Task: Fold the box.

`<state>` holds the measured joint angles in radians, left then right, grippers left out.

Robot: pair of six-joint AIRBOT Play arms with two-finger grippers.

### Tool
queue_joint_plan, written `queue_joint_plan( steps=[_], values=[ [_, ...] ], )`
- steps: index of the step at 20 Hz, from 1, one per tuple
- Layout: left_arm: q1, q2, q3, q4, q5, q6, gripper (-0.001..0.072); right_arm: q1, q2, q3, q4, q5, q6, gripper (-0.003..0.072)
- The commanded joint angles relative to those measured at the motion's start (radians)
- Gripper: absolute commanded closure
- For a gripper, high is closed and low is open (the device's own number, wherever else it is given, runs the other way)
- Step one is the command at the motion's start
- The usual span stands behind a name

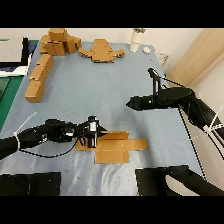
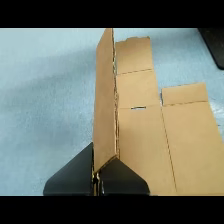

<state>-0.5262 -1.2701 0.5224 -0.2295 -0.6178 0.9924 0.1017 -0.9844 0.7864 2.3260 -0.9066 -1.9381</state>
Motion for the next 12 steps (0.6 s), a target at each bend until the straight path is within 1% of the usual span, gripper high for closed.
queue_joint_plan(
  steps=[1, 6, 12],
  values=[
    [-0.004, 0.000, -0.005, 0.014, -0.050, -0.064, 0.0694, 0.000, 0.001, 0.000, 0.002, 0.000, 0.000, 0.0683],
    [-0.004, 0.024, -0.005, 0.030, -0.065, -0.172, 0.0694, 0.000, 0.001, 0.000, 0.000, -0.003, 0.000, 0.0683],
    [-0.003, 0.035, -0.006, 0.032, -0.063, -0.209, 0.0693, 0.000, 0.001, 0.000, 0.000, -0.003, 0.000, 0.0683]
  ],
)
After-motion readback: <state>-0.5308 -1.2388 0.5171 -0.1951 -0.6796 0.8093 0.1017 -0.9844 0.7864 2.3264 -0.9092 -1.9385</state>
